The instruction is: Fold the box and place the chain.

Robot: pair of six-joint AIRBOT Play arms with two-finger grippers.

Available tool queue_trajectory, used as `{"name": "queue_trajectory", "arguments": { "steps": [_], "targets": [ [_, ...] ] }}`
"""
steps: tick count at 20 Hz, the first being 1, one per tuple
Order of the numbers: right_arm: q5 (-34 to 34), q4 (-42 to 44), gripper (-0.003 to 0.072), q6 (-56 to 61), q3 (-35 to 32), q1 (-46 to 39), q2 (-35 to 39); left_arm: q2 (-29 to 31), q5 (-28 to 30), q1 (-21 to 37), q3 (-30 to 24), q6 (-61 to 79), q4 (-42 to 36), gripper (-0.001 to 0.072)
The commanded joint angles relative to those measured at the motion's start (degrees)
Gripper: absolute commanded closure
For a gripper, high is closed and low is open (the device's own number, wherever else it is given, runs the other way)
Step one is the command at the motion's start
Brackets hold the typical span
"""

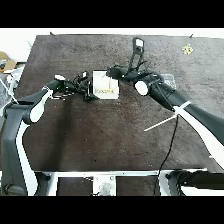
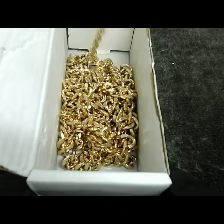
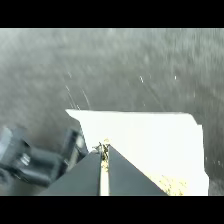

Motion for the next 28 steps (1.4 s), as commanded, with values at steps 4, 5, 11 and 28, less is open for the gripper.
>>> {"name": "queue_trajectory", "arguments": {
  "steps": [4, 5, 11, 28],
  "targets": [
    [8.5, 5.5, 0.0487, -23.8, 1.4, -4.6, 0.0, 0.0, 0.0, 0.0, 0.0, 0.0, 0.0, 0.0366],
    [12.2, 11.7, 0.0489, -34.5, 3.5, -7.4, 0.0, 0.0, 0.0, 0.0, 0.0, 0.0, 0.0, 0.0366],
    [36.0, 51.3, 0.049, -77.7, 22.9, -27.0, -12.3, 0.0, 0.0, 0.0, 0.0, 0.0, 0.0, 0.0366],
    [51.4, 71.3, 0.0592, -115.2, 36.6, -26.5, -35.2, 0.0, 0.0, 0.0, 0.0, 0.0, 0.0, 0.0366]
  ]
}}
